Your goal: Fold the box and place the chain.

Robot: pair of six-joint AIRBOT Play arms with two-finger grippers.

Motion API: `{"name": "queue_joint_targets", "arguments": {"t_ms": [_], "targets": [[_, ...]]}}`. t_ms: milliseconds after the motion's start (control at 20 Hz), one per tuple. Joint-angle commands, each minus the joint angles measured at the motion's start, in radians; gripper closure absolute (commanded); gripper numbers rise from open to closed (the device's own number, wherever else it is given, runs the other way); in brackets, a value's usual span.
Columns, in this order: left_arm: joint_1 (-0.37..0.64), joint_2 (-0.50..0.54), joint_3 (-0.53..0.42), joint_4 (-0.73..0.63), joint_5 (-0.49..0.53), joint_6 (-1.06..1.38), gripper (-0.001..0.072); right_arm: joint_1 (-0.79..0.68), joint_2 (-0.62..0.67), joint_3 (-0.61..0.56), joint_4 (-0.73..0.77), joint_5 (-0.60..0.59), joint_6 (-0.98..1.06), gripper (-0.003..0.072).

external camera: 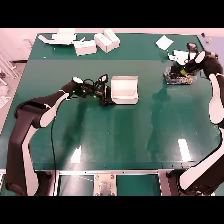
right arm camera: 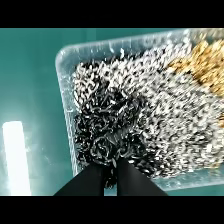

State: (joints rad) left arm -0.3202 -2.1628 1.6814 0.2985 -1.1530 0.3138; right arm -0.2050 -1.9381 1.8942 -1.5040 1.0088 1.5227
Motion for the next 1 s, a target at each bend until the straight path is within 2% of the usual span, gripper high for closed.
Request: {"name": "queue_joint_targets", "arguments": {"t_ms": [0,350,600,950], "targets": [[0.001,0.000,0.000,0.000,0.001,0.000,0.0364,0.019,0.068,0.055,-0.072,0.051,0.000,0.0682],[0.001,0.001,0.000,0.000,0.002,0.000,0.0364,0.074,0.346,0.069,-0.106,0.212,-0.034,0.0683],[0.001,0.001,0.000,0.000,0.001,0.000,0.0364,0.177,0.541,0.069,-0.113,0.259,-0.079,0.0682],[0.001,0.001,0.000,0.000,0.000,0.000,0.0364,0.426,0.669,0.068,-0.113,0.311,-0.096,0.0683]]}}
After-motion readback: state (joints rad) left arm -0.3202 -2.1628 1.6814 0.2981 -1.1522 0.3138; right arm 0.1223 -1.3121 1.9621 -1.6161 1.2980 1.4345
